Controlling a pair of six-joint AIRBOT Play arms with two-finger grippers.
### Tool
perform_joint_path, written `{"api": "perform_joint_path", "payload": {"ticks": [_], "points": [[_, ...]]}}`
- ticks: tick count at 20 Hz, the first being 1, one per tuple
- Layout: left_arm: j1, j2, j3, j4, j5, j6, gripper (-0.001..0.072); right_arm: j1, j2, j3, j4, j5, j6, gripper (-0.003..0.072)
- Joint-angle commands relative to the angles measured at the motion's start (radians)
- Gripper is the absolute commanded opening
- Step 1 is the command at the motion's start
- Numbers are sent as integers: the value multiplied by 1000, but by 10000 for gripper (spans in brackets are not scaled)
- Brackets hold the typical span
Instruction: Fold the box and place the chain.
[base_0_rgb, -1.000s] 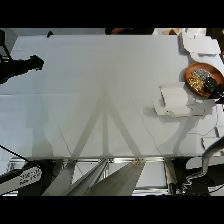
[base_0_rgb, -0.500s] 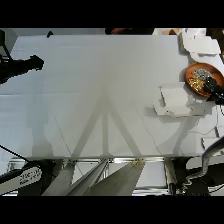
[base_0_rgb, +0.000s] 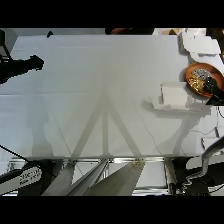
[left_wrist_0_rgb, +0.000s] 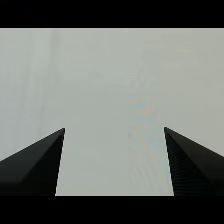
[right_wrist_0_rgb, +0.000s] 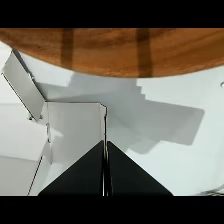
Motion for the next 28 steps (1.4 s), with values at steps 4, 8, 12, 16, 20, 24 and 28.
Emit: {"api": "perform_joint_path", "payload": {"ticks": [4, 8, 12, 16, 20, 24, 28], "points": [[1, 1, 0, 0, 0, 0, 703, 21, 60, 1, 121, 43, -56, 10], [1, 1, 0, 0, 0, 0, 703, 81, 166, -39, 179, -6, -86, 8], [1, 1, 0, 0, 0, 0, 703, 180, 273, -177, 189, -38, -98, 8], [1, 1, 0, 0, 0, 0, 703, 270, 398, -353, 285, -121, -153, 8], [1, 1, 0, 0, 0, 0, 703, 359, 549, -502, 399, -250, -197, 8], [1, 1, 0, 0, 0, 0, 703, 455, 674, -681, 585, -493, -246, 8], [1, 1, 0, 0, 0, 0, 703, 639, 702, -805, 811, -693, -359, 8]]}}
